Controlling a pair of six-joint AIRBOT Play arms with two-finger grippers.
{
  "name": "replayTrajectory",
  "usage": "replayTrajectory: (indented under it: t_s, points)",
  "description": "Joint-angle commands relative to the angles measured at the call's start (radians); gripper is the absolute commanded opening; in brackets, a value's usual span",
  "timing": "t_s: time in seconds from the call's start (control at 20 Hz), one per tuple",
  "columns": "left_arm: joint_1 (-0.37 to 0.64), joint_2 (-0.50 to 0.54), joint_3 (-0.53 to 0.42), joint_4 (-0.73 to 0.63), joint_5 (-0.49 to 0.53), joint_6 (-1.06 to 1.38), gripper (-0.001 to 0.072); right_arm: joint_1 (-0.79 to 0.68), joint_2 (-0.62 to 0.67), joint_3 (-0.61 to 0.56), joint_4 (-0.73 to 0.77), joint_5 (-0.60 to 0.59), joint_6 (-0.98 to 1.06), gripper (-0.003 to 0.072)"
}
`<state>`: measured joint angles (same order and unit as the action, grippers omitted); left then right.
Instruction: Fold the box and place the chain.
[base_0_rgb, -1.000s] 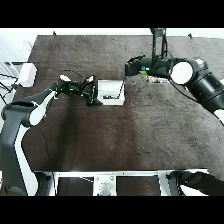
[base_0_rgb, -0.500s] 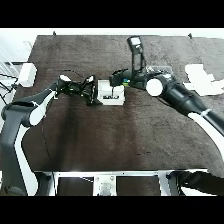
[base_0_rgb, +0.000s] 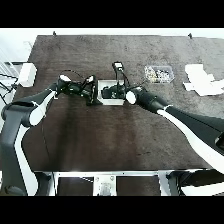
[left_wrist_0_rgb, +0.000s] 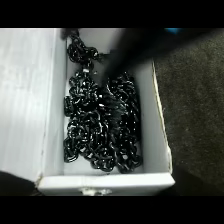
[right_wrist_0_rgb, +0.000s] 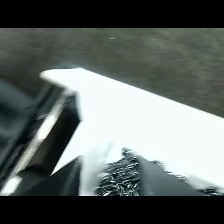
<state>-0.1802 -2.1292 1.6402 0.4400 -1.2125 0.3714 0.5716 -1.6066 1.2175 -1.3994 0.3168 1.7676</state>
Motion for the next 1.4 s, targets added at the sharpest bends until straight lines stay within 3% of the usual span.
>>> replayTrajectory:
  t_s: [0.0,0.15,0.3,0.35,0.4,0.6,1.0,1.05,1.1,1.2,1.35]
  points:
    - [0.0,0.0,0.0,0.0,-0.001,0.0,0.0527,-0.063,0.041,0.0,-0.04,0.048,0.002,0.0355]
    - [0.0,0.0,0.0,0.0,0.0,0.0,0.0527,-0.164,0.156,-0.01,-0.164,0.197,0.003,0.0384]
    - [0.0,0.0,0.0,0.0,0.0,0.0,0.0527,-0.321,0.203,-0.069,-0.179,0.204,0.021,0.0385]
    - [0.0,0.0,0.0,0.0,0.0,0.0,0.0527,-0.372,0.195,-0.092,-0.171,0.176,0.057,0.0436]
    - [0.0,0.0,0.0,0.0,0.0,0.0,0.0528,-0.42,0.176,-0.113,-0.135,0.126,0.076,0.0505]
    - [0.0,0.0,0.0,0.0,0.0,0.0,0.0527,-0.475,0.026,-0.087,-0.034,-0.015,0.072,0.0505]
    - [0.0,0.0,0.0,0.0,0.0,0.0,0.0527,-0.446,-0.229,0.134,0.073,-0.017,0.006,0.049]
    - [0.0,0.0,0.0,0.0,-0.001,0.0,0.0527,-0.438,-0.248,0.158,0.099,-0.017,-0.03,0.0463]
    - [0.0,0.0,0.0,0.0,0.0,0.0,0.0527,-0.436,-0.261,0.175,0.103,-0.017,-0.045,0.0351]
    - [0.0,0.0,0.0,0.0,0.0,0.0,0.0527,-0.443,-0.264,0.177,0.102,-0.012,-0.044,0.0013]
    - [0.0,0.0,0.0,0.0,-0.001,0.0,0.0527,-0.444,-0.182,0.177,0.098,0.108,-0.098,0.001]
